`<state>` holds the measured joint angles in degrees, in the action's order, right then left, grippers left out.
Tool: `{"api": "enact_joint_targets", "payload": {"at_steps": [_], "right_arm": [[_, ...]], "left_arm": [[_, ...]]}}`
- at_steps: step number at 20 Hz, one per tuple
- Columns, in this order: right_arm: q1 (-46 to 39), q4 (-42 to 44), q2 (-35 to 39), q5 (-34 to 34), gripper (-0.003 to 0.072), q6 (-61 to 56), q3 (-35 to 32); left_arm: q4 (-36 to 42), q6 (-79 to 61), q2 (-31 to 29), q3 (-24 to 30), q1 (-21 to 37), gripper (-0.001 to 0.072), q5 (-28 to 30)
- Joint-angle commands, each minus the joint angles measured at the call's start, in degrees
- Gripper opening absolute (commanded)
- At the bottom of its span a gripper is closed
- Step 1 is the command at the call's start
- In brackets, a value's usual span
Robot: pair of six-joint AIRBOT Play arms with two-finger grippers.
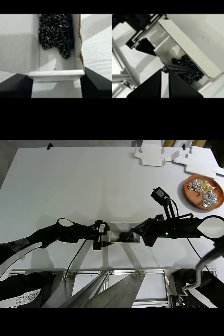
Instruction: Fold the box and place the chain.
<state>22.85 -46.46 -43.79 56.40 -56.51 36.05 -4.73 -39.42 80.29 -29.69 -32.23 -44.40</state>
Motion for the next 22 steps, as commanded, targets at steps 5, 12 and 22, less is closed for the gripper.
{"api": "enact_joint_targets", "payload": {"at_steps": [5, 12, 22], "right_arm": [[0.1, -4.1, -4.7, -0.3, 0.0189, 0.0, -0.1], [0.0, -3.8, -6.8, -0.6, 0.0189, 3.6, 10.5], [0.1, -5.4, -26.2, -2.6, 0.0176, 13.7, 14.7]], "left_arm": [[0.0, 0.0, 0.0, 0.0, 0.0, 0.0097, 0.0], [0.0, 0.0, 0.0, 0.0, 0.0, 0.0097, 0.0], [0.0, 0.0, 0.0, 0.0, 0.0, 0.0097, 0.0]]}}
